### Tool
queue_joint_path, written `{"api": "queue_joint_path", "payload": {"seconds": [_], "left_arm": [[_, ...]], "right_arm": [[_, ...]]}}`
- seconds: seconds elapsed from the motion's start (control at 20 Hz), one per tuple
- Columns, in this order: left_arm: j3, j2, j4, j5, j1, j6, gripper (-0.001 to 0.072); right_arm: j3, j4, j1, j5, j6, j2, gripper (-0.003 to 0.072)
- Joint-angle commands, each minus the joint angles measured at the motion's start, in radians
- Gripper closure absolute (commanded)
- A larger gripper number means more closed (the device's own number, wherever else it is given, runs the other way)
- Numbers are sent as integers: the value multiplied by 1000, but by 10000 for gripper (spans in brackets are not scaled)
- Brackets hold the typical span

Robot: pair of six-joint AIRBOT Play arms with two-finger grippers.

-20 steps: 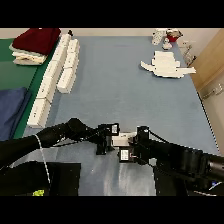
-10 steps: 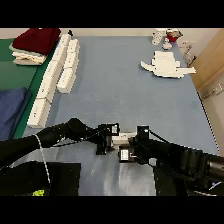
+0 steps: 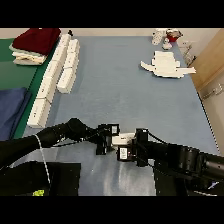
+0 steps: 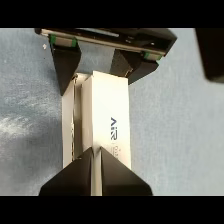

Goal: Fold the box.

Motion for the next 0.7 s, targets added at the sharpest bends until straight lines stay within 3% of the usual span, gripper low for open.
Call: {"api": "queue_joint_path", "payload": {"seconds": [0.0,0.05,0.3,0.45,0.5,0.55,0.65], "left_arm": [[0,0,-1,1,1,-2,175],[0,0,-1,1,1,-2,175],[0,0,-1,1,1,-2,175],[0,0,-1,1,1,-2,175],[0,0,-2,1,1,-2,175],[0,0,-1,1,1,-2,175],[0,0,-1,1,1,-2,175]], "right_arm": [[1,19,1,1,0,0,500],[1,19,1,1,0,3,420],[1,19,1,1,9,51,415],[-4,25,-8,32,161,108,421],[-19,32,-20,85,277,138,449],[-52,44,-37,170,408,177,598],[-158,44,-74,402,701,249,633]]}}
